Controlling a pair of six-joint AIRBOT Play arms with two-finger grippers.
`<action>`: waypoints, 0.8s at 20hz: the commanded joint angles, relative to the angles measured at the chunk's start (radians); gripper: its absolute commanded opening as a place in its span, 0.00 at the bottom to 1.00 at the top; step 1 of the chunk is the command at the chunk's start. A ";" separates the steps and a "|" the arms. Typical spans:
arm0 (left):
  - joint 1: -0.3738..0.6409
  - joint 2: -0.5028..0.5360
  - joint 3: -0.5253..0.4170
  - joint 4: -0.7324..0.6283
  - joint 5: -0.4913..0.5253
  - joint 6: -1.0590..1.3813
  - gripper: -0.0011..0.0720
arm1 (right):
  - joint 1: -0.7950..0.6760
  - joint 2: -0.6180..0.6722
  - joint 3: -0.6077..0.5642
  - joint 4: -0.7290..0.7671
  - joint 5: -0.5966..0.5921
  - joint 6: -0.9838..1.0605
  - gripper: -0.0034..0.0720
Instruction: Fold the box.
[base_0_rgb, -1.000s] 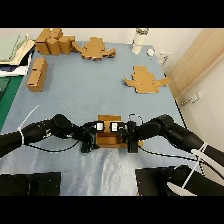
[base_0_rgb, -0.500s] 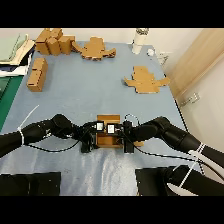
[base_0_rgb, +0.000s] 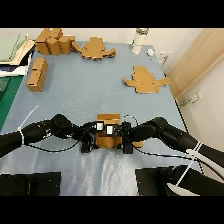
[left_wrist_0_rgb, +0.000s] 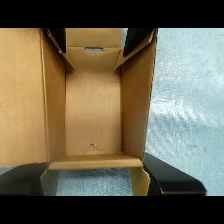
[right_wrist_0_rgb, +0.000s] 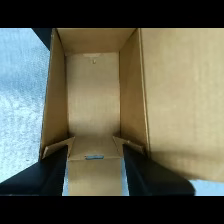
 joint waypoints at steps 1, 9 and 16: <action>0.000 0.000 0.000 0.000 0.000 0.000 0.74 | 0.000 0.003 0.000 -0.032 -0.026 0.019 0.76; 0.000 0.000 0.000 0.000 0.000 0.000 0.74 | -0.014 0.219 0.011 -0.607 -0.200 0.963 0.05; 0.000 0.000 0.000 0.000 0.000 0.000 0.74 | -0.340 0.198 -0.071 -0.405 -0.391 1.516 0.04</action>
